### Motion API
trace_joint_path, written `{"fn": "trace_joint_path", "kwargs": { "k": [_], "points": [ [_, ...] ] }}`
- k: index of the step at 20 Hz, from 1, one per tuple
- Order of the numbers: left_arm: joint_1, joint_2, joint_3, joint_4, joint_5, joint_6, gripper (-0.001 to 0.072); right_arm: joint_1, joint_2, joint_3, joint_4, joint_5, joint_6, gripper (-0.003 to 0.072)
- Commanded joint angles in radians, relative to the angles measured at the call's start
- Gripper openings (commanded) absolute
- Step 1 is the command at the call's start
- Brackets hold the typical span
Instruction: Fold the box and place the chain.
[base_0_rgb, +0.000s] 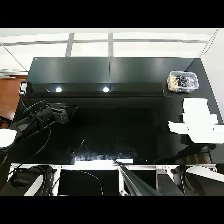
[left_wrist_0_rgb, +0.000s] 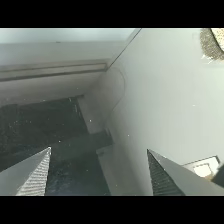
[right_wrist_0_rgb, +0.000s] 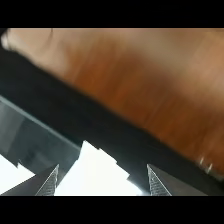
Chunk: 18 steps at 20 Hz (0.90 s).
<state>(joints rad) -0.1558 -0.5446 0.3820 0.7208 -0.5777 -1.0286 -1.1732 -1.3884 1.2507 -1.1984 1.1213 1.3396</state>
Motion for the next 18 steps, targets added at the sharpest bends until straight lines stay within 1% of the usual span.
{"fn": "trace_joint_path", "kwargs": {
  "k": [1, 3, 5, 7, 11, 12, 13, 14, 16, 18],
  "points": [
    [-0.001, -0.001, 0.0, -0.001, -0.002, 0.0, 0.0705, -0.077, -0.148, 0.062, 0.076, 0.217, -0.159, 0.0623],
    [0.0, -0.001, 0.0, -0.001, 0.0, 0.0, 0.0705, -0.077, -0.224, 0.095, 0.088, 0.288, -0.167, 0.0623],
    [0.0, -0.001, 0.0, -0.001, 0.002, 0.0, 0.0705, -0.077, -0.274, 0.12, 0.164, 0.343, -0.256, 0.0623],
    [0.0, -0.001, 0.0, -0.001, 0.002, 0.0, 0.0705, -0.077, -0.302, 0.133, 0.208, 0.333, -0.306, 0.0623],
    [0.0, -0.001, 0.0, -0.001, 0.0, 0.0, 0.0705, -0.076, -0.356, 0.181, 0.214, 0.34, -0.311, 0.0623],
    [0.0, -0.001, 0.0, -0.001, 0.0, 0.0, 0.0705, -0.072, -0.364, 0.19, 0.225, 0.36, -0.324, 0.0623],
    [-0.001, -0.001, 0.0, -0.001, 0.0, 0.0, 0.0705, -0.069, -0.376, 0.2, 0.229, 0.394, -0.331, 0.0607],
    [-0.001, -0.001, 0.0, -0.001, 0.0, 0.0, 0.0705, -0.064, -0.386, 0.204, 0.234, 0.422, -0.331, 0.0514],
    [0.0, -0.001, 0.0, -0.001, 0.0, 0.0, 0.0705, -0.055, -0.408, 0.204, 0.265, 0.468, -0.331, 0.0512],
    [-0.001, -0.001, 0.0, -0.001, 0.0, 0.0, 0.0705, -0.032, -0.42, 0.204, 0.257, 0.479, -0.33, 0.0511]
  ]
}}
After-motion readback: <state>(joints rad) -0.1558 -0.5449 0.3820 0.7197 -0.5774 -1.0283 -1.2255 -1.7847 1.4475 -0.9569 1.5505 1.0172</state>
